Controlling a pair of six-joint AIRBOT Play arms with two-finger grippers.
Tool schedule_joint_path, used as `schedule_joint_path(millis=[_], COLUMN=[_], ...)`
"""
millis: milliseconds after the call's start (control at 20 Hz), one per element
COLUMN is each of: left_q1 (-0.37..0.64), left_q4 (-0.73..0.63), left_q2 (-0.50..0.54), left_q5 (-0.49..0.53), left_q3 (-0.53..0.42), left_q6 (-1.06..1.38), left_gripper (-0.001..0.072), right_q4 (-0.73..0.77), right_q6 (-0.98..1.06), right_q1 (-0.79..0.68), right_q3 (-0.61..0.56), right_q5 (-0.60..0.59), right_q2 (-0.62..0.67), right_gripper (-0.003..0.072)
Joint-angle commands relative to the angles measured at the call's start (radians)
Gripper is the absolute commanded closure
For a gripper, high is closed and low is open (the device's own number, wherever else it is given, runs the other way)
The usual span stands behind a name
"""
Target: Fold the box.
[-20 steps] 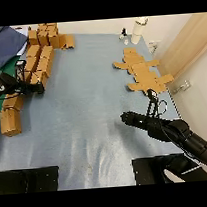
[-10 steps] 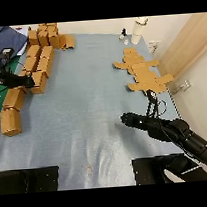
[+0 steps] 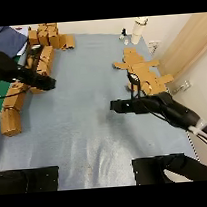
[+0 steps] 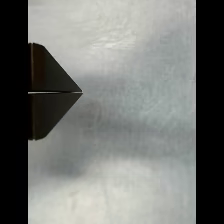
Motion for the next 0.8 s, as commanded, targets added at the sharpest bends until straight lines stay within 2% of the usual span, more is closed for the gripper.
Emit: schedule_joint_path(millis=[0,200,400,750], left_q1=[-0.163,-0.212,-0.227,-0.230], left_q4=[-0.008,-0.014,-0.072,-0.072], left_q2=[-0.009,-0.086,-0.156,-0.163], left_q5=[0.001,-0.013,-0.029,-0.043], left_q3=[-0.001,-0.002,-0.003,-0.002], left_q6=[-0.039,-0.083,-0.083,-0.082], left_gripper=[0.0696,0.0696,0.0696,0.0695], right_q4=[0.001,0.001,0.003,0.003], right_q6=[-0.029,-0.030,-0.030,-0.030], right_q1=[0.001,0.001,0.001,0.001], right_q3=[0.144,0.206,0.210,0.210], right_q5=[-0.028,-0.039,-0.086,-0.111], right_q2=[-0.167,-0.228,-0.233,-0.234], right_gripper=[0.0682,0.0682,0.0681,0.0682])
